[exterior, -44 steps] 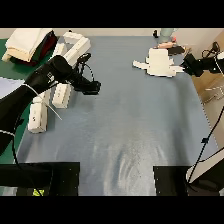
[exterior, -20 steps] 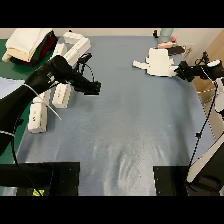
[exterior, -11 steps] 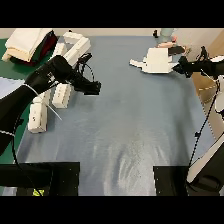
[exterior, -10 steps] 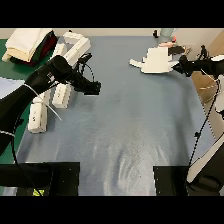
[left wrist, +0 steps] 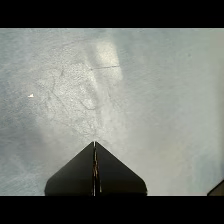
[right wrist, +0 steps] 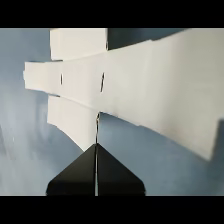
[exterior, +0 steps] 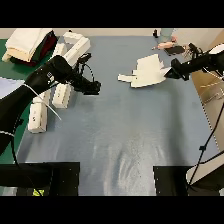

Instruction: Fold the box.

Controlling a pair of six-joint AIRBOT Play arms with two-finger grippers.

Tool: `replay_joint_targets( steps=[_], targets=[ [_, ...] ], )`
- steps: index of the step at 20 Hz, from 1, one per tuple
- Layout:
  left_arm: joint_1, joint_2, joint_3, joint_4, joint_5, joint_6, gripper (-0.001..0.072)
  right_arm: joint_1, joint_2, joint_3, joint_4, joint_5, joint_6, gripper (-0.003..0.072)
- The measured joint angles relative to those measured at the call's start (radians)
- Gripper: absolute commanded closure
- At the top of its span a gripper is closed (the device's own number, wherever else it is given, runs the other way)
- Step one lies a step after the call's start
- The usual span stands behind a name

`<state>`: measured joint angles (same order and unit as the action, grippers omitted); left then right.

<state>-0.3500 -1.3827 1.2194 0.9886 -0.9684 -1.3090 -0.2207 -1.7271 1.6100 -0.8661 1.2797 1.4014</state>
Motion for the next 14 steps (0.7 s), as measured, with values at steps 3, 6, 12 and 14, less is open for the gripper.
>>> replay_joint_targets(
  steps=[3,6,12,14],
  targets=[
    [0.0,0.0,0.0,0.0,0.0,0.0,0.0697,0.045,0.192,-0.272,-0.039,-0.053,0.039,0.069],
    [0.0,0.0,0.0,0.0,0.0,0.0,0.0697,0.082,0.371,-0.517,-0.056,-0.071,0.066,0.0691],
    [0.0,0.0,0.0,0.0,0.0,0.0,0.0697,0.106,0.58,-0.769,-0.137,-0.02,0.092,0.0689],
    [0.0,0.0,0.0,-0.001,0.0,0.0,0.0697,0.106,0.601,-0.795,-0.176,-0.022,0.1,0.0681]
  ],
)
